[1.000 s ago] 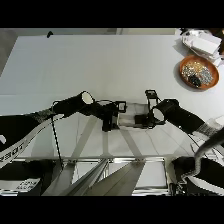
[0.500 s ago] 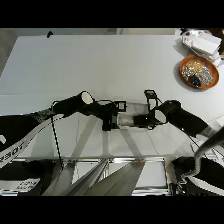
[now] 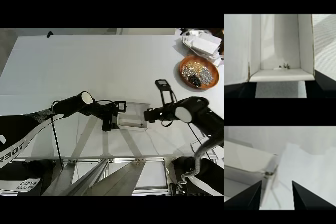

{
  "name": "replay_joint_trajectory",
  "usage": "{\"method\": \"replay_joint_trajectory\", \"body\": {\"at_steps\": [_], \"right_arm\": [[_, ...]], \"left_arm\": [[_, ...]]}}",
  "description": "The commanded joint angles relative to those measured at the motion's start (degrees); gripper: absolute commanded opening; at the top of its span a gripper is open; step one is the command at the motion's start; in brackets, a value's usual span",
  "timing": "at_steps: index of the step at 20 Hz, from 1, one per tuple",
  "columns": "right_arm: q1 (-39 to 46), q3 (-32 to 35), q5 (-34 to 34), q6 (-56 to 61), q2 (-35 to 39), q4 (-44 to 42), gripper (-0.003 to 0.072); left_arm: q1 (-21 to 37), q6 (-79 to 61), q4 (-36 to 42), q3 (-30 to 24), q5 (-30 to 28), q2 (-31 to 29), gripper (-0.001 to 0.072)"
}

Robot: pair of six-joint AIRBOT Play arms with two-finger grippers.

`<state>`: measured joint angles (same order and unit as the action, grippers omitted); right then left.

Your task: Fold the box and place the chain.

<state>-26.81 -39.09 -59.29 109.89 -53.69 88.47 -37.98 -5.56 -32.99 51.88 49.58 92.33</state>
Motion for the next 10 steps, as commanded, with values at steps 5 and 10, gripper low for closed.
{"method": "replay_joint_trajectory", "body": {"at_steps": [5,10], "right_arm": [[30.99,-12.68,-0.46,-25.38,-2.36,3.21,0.0294],[47.45,-24.83,4.13,-30.91,-19.87,1.36,0.0294]], "left_arm": [[0.02,0.02,-0.02,0.04,0.15,-0.02,0.0134],[0.02,0.02,-0.04,0.04,0.15,-0.02,0.0134]]}}
